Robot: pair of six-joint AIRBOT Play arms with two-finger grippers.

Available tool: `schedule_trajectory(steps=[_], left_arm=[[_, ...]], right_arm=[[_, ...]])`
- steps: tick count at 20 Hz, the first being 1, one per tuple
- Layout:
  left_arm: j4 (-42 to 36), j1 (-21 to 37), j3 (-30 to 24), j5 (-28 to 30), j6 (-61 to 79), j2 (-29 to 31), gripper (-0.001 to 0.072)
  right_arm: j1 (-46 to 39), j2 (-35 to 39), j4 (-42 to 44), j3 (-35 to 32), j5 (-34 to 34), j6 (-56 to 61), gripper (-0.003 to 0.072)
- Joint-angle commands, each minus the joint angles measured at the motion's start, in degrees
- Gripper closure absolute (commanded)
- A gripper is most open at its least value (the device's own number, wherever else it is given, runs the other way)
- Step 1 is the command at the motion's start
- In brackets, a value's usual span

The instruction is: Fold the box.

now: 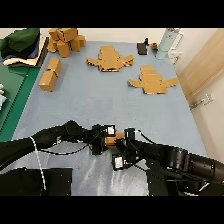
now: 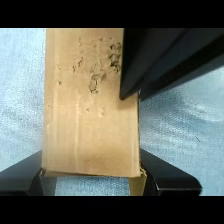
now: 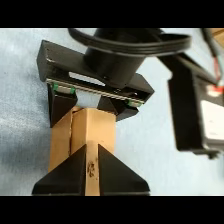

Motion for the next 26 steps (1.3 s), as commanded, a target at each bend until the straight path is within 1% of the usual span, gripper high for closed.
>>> schedule_trajectory(steps=[1, 5, 7, 8, 14, 26], left_arm=[[0.0, 0.0, 0.0, 0.0, 0.0, 0.0, 0.0224], [0.0, 0.0, 0.0, 0.0, 0.0, 0.0, 0.0224], [0.0, 0.0, 0.0, 0.0, 0.0, 0.0, 0.0224], [0.0, 0.0, 0.0, 0.0, 0.0, 0.0, 0.0224], [0.0, 0.0, 0.0, 0.0, 0.0, 0.0, 0.0224], [0.0, 0.0, 0.0, 0.0, 0.0, 0.0, 0.0224]], right_arm=[[0.0, 1.2, 0.2, 0.0, -1.5, 0.0, 0.0579], [0.0, 1.2, -0.1, 0.1, -1.7, 0.0, 0.0585], [-0.5, 1.2, -0.1, 0.1, -1.0, 0.0, 0.0612], [-0.8, 1.2, -0.1, 0.1, -1.0, 0.0, 0.0679], [-0.9, -1.3, -1.4, 0.1, -0.9, 1.1, 0.0679], [-0.7, -4.9, 3.0, 0.0, -0.9, 1.0, 0.0679]])
